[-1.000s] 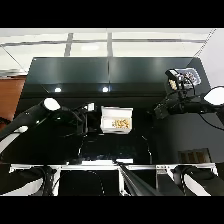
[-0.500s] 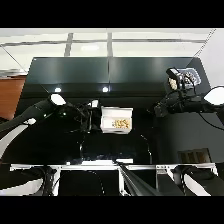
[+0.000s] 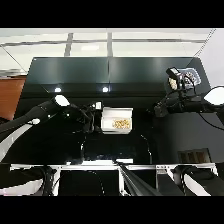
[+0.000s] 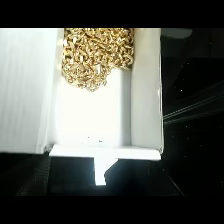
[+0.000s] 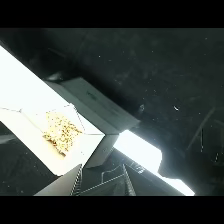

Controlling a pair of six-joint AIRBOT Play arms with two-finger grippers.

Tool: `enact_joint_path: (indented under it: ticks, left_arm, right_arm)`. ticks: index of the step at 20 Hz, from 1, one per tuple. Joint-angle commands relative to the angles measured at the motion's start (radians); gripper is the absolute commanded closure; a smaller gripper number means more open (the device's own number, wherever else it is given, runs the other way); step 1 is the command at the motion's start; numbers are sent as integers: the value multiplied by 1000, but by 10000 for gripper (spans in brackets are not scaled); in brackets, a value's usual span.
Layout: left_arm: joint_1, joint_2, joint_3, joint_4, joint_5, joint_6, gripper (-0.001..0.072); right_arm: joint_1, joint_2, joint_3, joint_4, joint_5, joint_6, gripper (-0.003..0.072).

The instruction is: Fold the box and place the chain.

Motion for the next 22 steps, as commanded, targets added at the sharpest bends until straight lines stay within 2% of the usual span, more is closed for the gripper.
enact_joint_path:
  ticks: [1,3,4,6,8,9,10,11,14,16,18,20,22]
  left_arm:
    - [-25,-6,1,-11,26,-1,0]
    - [-34,-6,1,-10,51,-1,1]
    - [-35,-6,1,-10,55,-1,32]
    - [-35,-6,1,-10,49,-2,248]
    - [-36,-6,1,-10,47,-2,317]
    - [-39,-6,1,-10,49,-2,322]
    - [-39,-6,1,-10,49,-2,322]
    - [-40,-6,1,-10,47,-2,322]
    - [-39,-6,1,-10,46,-2,322]
    - [-39,-6,1,-10,48,-2,322]
    - [-40,-6,1,-11,42,-2,321]
    - [-39,-6,1,-11,44,-2,321]
    - [-39,-6,1,-11,43,-2,321]
  right_arm:
    - [-1,0,0,-5,0,0,376]
    - [-1,0,0,-4,0,0,376]
    - [-1,0,0,-4,0,0,376]
    - [-1,0,0,-4,-1,-4,376]
    - [6,-5,0,-3,-18,-3,375]
    - [20,-10,0,-3,-59,-3,371]
    - [42,-16,0,0,-130,7,153]
    - [69,-25,0,14,-214,29,53]
    - [167,-113,1,153,-400,69,56]
    - [237,-192,5,197,-445,63,57]
    - [281,-229,8,195,-396,-63,58]
    - [279,-229,40,161,-243,-203,58]
    - [278,-229,92,44,-111,-241,58]
